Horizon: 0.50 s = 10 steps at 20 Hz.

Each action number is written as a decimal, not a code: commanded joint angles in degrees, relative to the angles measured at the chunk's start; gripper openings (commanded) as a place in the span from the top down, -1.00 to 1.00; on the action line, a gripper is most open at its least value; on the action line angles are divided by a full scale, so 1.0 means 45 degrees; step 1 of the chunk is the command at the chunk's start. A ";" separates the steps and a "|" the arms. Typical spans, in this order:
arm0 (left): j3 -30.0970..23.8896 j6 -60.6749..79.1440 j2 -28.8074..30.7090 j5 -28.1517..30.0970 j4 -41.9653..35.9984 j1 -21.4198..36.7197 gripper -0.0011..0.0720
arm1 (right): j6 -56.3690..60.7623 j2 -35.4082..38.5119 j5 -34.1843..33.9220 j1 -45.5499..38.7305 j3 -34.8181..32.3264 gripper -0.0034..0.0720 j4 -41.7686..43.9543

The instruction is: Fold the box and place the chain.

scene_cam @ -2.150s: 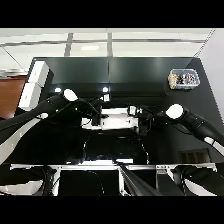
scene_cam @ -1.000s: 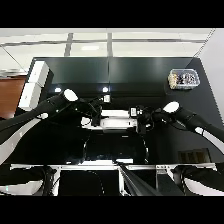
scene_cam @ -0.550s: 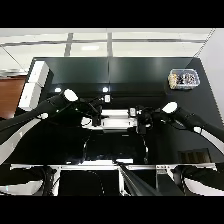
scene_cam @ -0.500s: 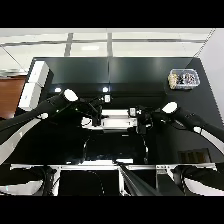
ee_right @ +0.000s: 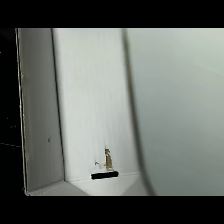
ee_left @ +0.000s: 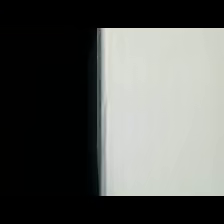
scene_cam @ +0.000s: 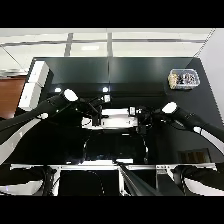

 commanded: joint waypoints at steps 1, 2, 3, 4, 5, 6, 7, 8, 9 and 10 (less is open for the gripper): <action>0.0010 0.0015 -0.0010 -0.0015 0.0010 -0.0005 0.91 | 0.0087 -0.0005 -0.0044 0.0015 0.0010 -0.94 -0.0092; 0.0010 0.0015 -0.0010 -0.0015 0.0010 -0.0005 0.91 | 0.0083 -0.0005 -0.0044 0.0015 0.0010 -0.94 -0.0087; 0.0010 0.0015 -0.0010 -0.0015 0.0010 -0.0005 0.91 | 0.0083 -0.0005 -0.0039 0.0015 0.0010 -0.94 -0.0102; 0.0010 0.0015 -0.0010 -0.0015 0.0010 -0.0005 0.91 | 0.0083 -0.0005 -0.0024 0.0015 0.0010 -0.94 -0.0121; 0.0010 0.0015 -0.0010 -0.0015 0.0010 -0.0005 0.91 | 0.0083 -0.0005 -0.0029 0.0015 0.0010 -0.94 -0.0121; 0.0010 0.0015 -0.0010 -0.0015 0.0010 -0.0005 0.91 | 0.0083 -0.0005 -0.0029 0.0044 0.0010 -0.94 -0.0131; 0.0010 0.0015 -0.0010 -0.0015 0.0010 -0.0005 0.91 | 0.0083 -0.0005 -0.0024 0.0087 0.0010 -0.94 -0.0238; 0.0010 0.0015 -0.0010 -0.0015 0.0010 -0.0005 0.91 | 0.0083 -0.0010 0.0019 0.0112 0.0010 -0.94 -0.0374; 0.0010 0.0015 -0.0010 -0.0015 0.0010 -0.0005 0.91 | 0.0083 -0.0010 0.0015 0.0141 0.0010 -0.94 -0.0384; 0.0010 0.0015 -0.0010 -0.0010 0.0010 -0.0005 0.91 | 0.0087 -0.0015 0.0015 0.0141 0.0010 -0.94 -0.0389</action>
